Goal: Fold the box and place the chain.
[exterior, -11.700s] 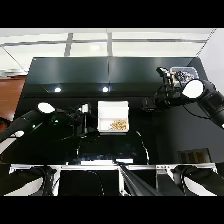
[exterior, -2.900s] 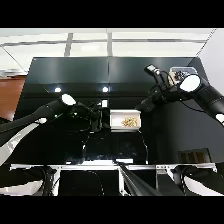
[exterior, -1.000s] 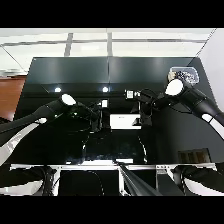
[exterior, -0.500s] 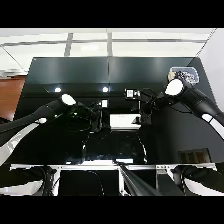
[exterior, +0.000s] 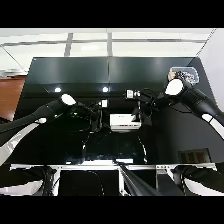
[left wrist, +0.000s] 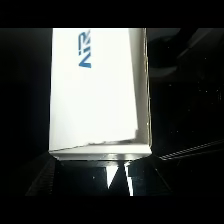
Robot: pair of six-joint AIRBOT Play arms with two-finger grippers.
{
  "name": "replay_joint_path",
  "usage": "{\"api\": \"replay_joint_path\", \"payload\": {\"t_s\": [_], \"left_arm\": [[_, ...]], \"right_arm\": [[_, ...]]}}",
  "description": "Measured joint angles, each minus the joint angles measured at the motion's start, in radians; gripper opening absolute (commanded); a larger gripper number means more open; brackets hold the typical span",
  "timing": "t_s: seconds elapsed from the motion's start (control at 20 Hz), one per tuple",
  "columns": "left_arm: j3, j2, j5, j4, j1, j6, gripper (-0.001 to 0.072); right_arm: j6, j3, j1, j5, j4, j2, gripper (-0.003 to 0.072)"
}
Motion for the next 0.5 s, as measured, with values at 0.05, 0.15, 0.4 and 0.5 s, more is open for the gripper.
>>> {"api": "replay_joint_path", "payload": {"t_s": [0.05, 0.15, 0.4, 0.5], "left_arm": [[0.000, 0.000, 0.000, 0.000, 0.000, 0.000, 0.0240], [0.000, 0.000, 0.000, 0.000, 0.000, 0.000, 0.0240], [0.000, 0.000, -0.001, 0.000, 0.000, 0.000, 0.0240], [0.000, 0.000, -0.001, 0.000, -0.001, 0.000, 0.0240]], "right_arm": [[0.002, 0.000, 0.000, 0.000, 0.000, 0.000, 0.0135], [0.008, 0.000, 0.000, 0.008, -0.001, 0.000, 0.0135], [0.013, 0.000, 0.000, 0.019, -0.002, 0.000, 0.0137], [0.015, 0.000, 0.000, 0.023, -0.005, 0.000, 0.0138]]}}
